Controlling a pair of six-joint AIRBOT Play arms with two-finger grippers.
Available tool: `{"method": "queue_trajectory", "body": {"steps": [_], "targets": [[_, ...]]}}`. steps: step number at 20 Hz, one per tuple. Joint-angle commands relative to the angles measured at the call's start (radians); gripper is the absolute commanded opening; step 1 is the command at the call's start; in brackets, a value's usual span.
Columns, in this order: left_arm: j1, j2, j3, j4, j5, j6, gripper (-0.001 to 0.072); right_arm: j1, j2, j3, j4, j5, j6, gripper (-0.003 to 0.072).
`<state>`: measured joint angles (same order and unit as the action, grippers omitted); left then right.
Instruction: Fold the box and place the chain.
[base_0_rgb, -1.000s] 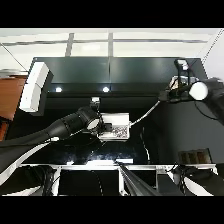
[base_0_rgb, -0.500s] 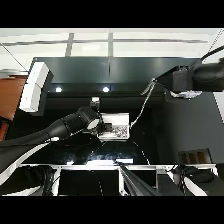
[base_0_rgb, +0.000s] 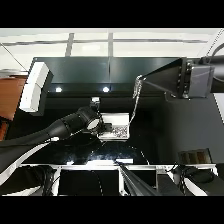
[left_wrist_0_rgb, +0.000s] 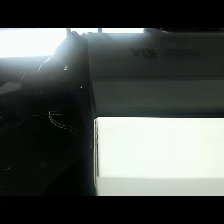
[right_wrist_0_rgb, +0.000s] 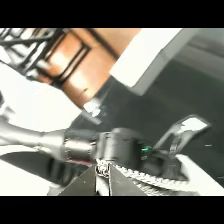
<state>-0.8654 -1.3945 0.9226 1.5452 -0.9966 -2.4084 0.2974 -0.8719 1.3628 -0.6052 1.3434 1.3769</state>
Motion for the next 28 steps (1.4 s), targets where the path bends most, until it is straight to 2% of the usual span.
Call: {"method": "queue_trajectory", "body": {"steps": [1,5,8,14,20,21,22,23,24,26,28], "targets": [[-0.001,0.0,0.001,0.0,0.0,0.0,0.0034,0.101,-0.032,-0.026,-0.013,-0.019,-0.004,0.0031],[-0.001,0.0,0.001,0.0,0.001,0.0,0.0034,0.159,-0.068,-0.107,-0.116,-0.054,0.007,0.0031],[-0.001,0.0,0.001,0.0,0.001,0.0,0.0033,0.16,-0.069,-0.221,-0.208,-0.071,0.018,0.0031],[-0.001,0.0,0.001,0.0,0.0,0.0,0.0033,0.179,-0.092,-0.449,-0.243,-0.23,0.01,0.0031],[-0.001,0.0,0.001,0.0,0.001,0.0,0.0033,0.204,-0.14,-0.471,-0.249,-0.259,0.002,0.0042],[-0.001,0.0,0.001,0.0,0.001,0.0,0.0033,0.187,-0.14,-0.47,-0.264,-0.242,0.002,0.0279],[-0.001,0.0,0.001,0.0,0.0,0.0,0.0033,0.158,-0.138,-0.47,-0.287,-0.202,-0.023,0.0624],[-0.001,0.0,0.001,0.0,-0.003,0.0,0.0033,0.125,-0.134,-0.47,-0.316,-0.147,-0.074,0.0708],[-0.001,0.0,0.001,-0.001,-0.004,0.0,0.0033,0.081,-0.129,-0.471,-0.364,-0.088,-0.136,0.0706],[-0.001,0.0,0.001,-0.001,-0.007,0.0,0.0033,-0.005,-0.128,-0.474,-0.477,-0.042,-0.257,0.0706],[-0.001,0.0,0.001,-0.001,-0.006,0.0,0.0034,-0.056,-0.131,-0.52,-0.539,-0.102,-0.478,0.0706]]}}
